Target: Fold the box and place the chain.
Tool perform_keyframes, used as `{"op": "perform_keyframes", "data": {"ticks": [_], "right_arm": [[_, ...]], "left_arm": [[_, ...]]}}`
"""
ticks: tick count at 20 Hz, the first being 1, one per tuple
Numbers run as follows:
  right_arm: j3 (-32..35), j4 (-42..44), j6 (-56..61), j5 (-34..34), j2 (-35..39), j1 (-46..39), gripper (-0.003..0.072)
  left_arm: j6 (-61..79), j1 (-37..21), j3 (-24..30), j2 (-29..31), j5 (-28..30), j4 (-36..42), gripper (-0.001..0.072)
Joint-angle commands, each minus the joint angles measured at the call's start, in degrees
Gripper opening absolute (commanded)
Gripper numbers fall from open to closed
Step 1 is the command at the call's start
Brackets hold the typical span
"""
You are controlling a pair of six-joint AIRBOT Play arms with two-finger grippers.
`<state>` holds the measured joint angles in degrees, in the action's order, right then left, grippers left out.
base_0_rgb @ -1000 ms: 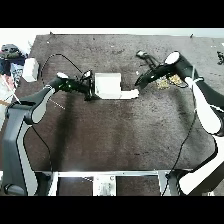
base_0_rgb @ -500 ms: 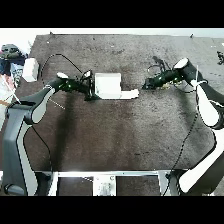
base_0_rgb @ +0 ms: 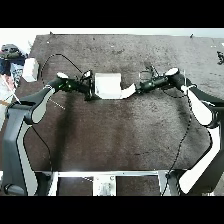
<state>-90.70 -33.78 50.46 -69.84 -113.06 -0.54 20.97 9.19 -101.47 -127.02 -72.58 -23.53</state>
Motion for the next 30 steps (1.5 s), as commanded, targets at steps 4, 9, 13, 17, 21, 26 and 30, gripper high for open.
{"op": "perform_keyframes", "data": {"ticks": [4,9,13,17,21,26,30], "right_arm": [[0.3,-0.8,5.7,2.2,1.8,3.5,0.0362],[-0.6,-2.3,8.2,2.8,1.8,6.9,0.0375],[-5.0,-8.1,12.6,3.1,1.8,7.9,0.0375],[-9.0,-13.9,16.3,3.0,1.8,10.7,0.0375],[-10.3,-23.3,21.6,3.3,1.7,14.0,0.0376],[-10.5,-30.8,25.6,6.7,1.6,17.4,0.0540],[-10.6,-39.5,30.6,7.9,1.6,20.1,0.0539]], "left_arm": [[-0.1,-0.1,0.0,0.0,0.0,0.0,0.0394],[-0.1,-0.1,0.0,0.0,0.0,0.0,0.0395],[-0.1,-0.1,0.0,0.0,0.0,0.0,0.0394],[-0.1,-0.1,0.0,0.0,0.0,0.0,0.0394],[-0.1,-0.1,0.0,0.0,0.0,0.0,0.0394],[-0.1,-0.1,0.0,0.0,0.0,0.0,0.0394],[-0.1,-0.1,0.0,0.0,0.0,0.0,0.0395]]}}
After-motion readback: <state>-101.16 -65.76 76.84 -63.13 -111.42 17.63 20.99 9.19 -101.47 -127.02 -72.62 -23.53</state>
